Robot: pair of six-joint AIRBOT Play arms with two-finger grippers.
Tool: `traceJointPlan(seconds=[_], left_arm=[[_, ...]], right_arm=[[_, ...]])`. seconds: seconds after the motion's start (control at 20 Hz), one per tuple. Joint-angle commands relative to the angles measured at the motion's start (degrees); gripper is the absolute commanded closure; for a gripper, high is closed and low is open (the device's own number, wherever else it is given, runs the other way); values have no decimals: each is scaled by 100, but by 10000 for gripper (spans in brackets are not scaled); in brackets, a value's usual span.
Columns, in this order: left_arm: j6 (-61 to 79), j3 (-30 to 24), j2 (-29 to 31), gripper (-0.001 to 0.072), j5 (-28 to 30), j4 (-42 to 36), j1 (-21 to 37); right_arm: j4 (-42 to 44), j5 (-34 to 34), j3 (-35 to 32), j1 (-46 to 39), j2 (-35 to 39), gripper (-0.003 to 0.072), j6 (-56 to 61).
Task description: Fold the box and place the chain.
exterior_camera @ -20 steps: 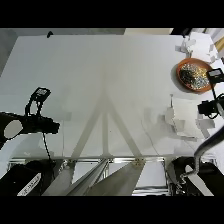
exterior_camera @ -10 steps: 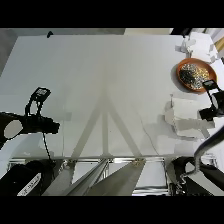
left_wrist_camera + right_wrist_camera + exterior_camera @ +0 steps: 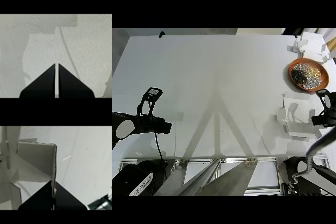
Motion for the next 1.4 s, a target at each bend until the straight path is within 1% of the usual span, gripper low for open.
traceJointPlan(seconds=[0.0,0.1,0.2,0.3,0.45,0.6,0.7,0.8,0.9,1.05,1.15,1.3,1.35], left_arm=[[2,-4,7,661,2,2,-2],[2,-4,7,661,2,0,-2],[2,-4,7,661,2,0,-2],[2,-4,7,661,0,0,-2],[2,-4,7,661,2,0,-2],[2,-4,7,661,2,0,-2],[2,-4,7,661,2,2,-2],[2,-4,4,661,28,-2,-2],[2,-4,4,661,50,24,2],[-4,-4,4,662,44,-90,-2],[33,-4,2,662,142,-446,-4],[87,-4,-63,649,1019,-1093,2],[348,-4,-166,591,1259,-1480,2]], right_arm=[[970,-199,0,-144,-37,669,-28],[1182,-210,0,-72,-13,670,-63],[1311,-251,-2,177,129,670,-68],[1891,-470,-24,549,437,670,-299],[2977,-1132,-243,1325,1121,670,-511],[3783,-1849,-610,2293,1827,670,-468],[4188,-2050,-780,2896,2059,670,-463],[4293,-2186,-940,3414,2079,670,-304],[4295,-2415,-1123,3762,2081,670,66],[4293,-2457,-1180,4039,2079,670,155],[4293,-2455,-1180,4068,2079,670,155],[4293,-2439,-1180,4068,2079,670,155],[4295,-2433,-1180,4068,2079,670,155]])
